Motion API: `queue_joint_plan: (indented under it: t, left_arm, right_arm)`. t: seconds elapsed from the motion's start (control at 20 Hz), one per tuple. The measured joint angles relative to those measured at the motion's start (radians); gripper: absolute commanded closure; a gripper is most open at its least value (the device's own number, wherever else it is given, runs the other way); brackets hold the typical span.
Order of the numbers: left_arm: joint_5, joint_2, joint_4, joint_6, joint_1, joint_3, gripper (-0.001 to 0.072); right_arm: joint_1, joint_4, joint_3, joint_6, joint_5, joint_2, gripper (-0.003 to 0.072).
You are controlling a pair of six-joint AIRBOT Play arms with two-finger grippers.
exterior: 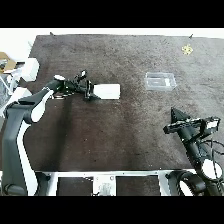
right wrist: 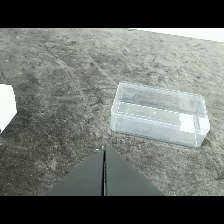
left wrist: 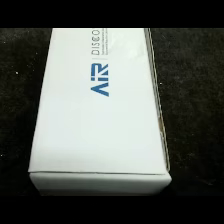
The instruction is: Fold the box and place the chain.
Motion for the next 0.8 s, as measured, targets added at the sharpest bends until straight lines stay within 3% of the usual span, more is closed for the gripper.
queue_joint_plan:
  t: [0.2, 0.25, 0.3, 0.55, 0.7, 0.8]
  left_arm:
    - [-0.002, 0.000, -0.001, -0.003, 0.000, 0.000, 0.0190]
    - [-0.002, 0.000, -0.001, -0.009, 0.000, 0.000, 0.0412]
    - [-0.002, 0.000, -0.002, -0.018, 0.000, 0.000, 0.0688]
    - [0.021, 0.045, -0.059, -0.072, 0.007, 0.000, 0.0701]
    - [0.156, 0.152, -0.079, -0.146, 0.037, 0.000, 0.0701]
    - [0.320, 0.246, -0.082, -0.246, 0.074, 0.000, 0.0701]
  right_arm:
    - [0.000, 0.000, 0.000, 0.000, 0.000, 0.000, 0.0682]
    - [0.000, 0.000, 0.000, 0.000, 0.000, 0.000, 0.0682]
    - [0.000, 0.000, 0.000, 0.000, 0.000, 0.000, 0.0682]
    - [0.000, 0.000, 0.000, 0.000, 0.000, 0.000, 0.0682]
    - [0.000, 0.000, 0.000, 0.000, 0.000, 0.000, 0.0682]
    - [0.000, 0.000, 0.000, 0.000, 0.000, 0.000, 0.0682]
